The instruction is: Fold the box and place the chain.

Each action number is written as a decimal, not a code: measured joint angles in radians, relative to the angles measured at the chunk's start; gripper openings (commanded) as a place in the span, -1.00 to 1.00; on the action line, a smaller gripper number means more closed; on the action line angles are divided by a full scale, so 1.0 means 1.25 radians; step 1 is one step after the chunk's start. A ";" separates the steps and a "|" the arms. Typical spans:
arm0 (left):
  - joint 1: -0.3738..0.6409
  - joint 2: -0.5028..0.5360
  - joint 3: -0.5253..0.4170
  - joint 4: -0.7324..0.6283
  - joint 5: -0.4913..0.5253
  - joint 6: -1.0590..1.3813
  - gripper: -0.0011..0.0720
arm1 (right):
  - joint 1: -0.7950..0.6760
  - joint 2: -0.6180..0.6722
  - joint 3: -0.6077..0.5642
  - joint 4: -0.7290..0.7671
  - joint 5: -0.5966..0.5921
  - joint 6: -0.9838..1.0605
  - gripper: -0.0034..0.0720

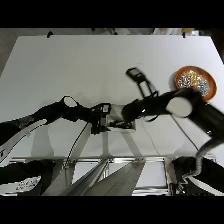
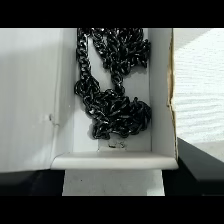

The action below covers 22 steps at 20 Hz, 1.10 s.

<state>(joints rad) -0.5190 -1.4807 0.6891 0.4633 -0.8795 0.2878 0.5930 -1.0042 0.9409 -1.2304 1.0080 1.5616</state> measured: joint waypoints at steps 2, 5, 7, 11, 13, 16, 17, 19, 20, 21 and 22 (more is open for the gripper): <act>0.000 0.000 0.000 0.000 0.000 0.000 -0.40 | -0.076 0.003 0.020 -0.037 0.048 0.000 -0.88; 0.000 0.000 0.000 0.000 0.000 0.000 -0.40 | -0.177 -0.019 0.033 -0.108 0.098 0.000 -0.88; 0.000 0.000 0.000 0.000 0.000 0.000 -0.40 | -0.227 -0.047 0.034 -0.147 0.120 0.000 -0.88; 0.000 0.000 0.000 0.000 0.000 0.000 -0.40 | -0.288 -0.111 0.000 -0.183 0.111 0.000 -0.39; 0.000 0.000 0.000 0.000 0.000 0.000 -0.40 | -0.301 -0.144 -0.027 -0.189 0.091 0.000 -0.27; 0.000 0.000 0.000 0.000 0.000 0.000 -0.40 | -0.310 -0.192 -0.058 -0.192 0.052 0.001 -0.08; 0.000 0.000 0.000 0.000 0.000 0.000 -0.40 | -0.312 -0.206 -0.065 -0.192 0.042 0.002 -0.07; 0.000 0.000 0.000 0.000 0.000 0.000 -0.40 | -0.314 -0.230 -0.073 -0.188 0.018 0.004 -0.07; 0.000 0.000 0.000 0.000 0.000 0.000 -0.40 | -0.314 -0.240 -0.075 -0.188 0.007 0.004 -0.08; 0.000 0.000 0.000 0.000 0.000 0.000 -0.40 | -0.315 -0.250 -0.077 -0.186 -0.005 0.005 -0.08; 0.000 0.000 0.000 0.000 0.000 0.000 -0.40 | -0.315 -0.259 -0.078 -0.185 -0.016 0.006 -0.08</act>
